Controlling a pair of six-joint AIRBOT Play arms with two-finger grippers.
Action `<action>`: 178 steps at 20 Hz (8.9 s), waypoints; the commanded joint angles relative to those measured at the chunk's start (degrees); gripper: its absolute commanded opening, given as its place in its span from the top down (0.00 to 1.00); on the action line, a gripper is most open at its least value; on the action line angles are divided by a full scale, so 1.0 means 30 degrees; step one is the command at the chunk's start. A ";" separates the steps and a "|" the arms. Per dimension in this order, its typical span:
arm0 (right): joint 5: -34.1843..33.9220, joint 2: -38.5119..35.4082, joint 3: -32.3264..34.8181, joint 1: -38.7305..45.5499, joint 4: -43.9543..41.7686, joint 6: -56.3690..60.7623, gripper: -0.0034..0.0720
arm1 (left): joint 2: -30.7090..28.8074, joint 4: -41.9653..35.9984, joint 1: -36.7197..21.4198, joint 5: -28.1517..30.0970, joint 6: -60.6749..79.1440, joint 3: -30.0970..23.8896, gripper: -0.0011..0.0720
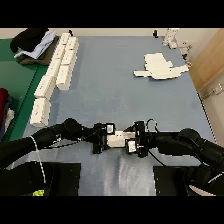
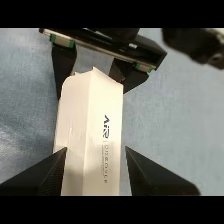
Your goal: Fold the box.
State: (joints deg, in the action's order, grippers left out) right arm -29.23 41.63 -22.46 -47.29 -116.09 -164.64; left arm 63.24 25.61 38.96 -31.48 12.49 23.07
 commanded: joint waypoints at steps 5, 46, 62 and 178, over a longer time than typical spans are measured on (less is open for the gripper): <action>0.0095 -0.0211 -0.0073 0.0007 -0.0270 0.0022 0.21 | 0.0007 0.0029 -0.0007 -0.0044 0.0044 -0.0007 0.36; -0.1188 0.1239 -0.0576 -0.0328 -0.1741 0.0080 0.70 | 0.0007 0.0029 -0.0007 -0.0044 0.0036 -0.0007 0.36; -0.1290 -0.1923 -0.0503 -0.0291 -0.2025 0.3111 0.53 | 0.0007 0.0029 -0.0007 -0.0044 0.0044 -0.0007 0.36; -0.9085 0.8641 -1.1519 0.7992 0.9610 3.0869 0.90 | -0.1093 1.3406 -1.4426 0.5865 -2.5471 0.1209 0.36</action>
State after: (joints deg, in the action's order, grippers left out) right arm -58.08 67.53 -56.95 -23.33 -87.37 -72.01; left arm 57.87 65.76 -3.57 -15.20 -66.30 25.04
